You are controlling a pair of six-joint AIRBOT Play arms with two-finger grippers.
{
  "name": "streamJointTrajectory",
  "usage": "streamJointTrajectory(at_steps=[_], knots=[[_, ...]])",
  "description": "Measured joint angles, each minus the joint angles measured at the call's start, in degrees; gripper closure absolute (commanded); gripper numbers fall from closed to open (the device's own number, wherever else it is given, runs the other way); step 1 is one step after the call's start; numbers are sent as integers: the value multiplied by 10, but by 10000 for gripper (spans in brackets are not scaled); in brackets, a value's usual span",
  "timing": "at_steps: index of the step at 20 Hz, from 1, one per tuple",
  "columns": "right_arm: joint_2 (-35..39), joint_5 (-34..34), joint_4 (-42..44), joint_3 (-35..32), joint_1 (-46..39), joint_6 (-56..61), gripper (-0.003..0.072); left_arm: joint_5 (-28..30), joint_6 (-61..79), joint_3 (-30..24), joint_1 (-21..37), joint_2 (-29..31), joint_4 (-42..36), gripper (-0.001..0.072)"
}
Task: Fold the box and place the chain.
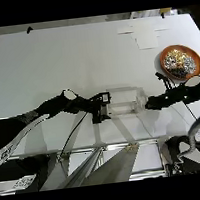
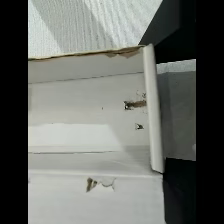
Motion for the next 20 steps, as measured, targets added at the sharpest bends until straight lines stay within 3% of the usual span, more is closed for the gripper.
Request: streamJointTrajectory(at_steps=[12,16,20], knots=[[90,7,11,0,62,27,478,0,0,0,0,0,0,501],[96,-18,4,0,107,55,291,0,0,0,0,0,0,501],[98,-62,-26,1,163,117,273,0,0,0,0,0,0,501]])
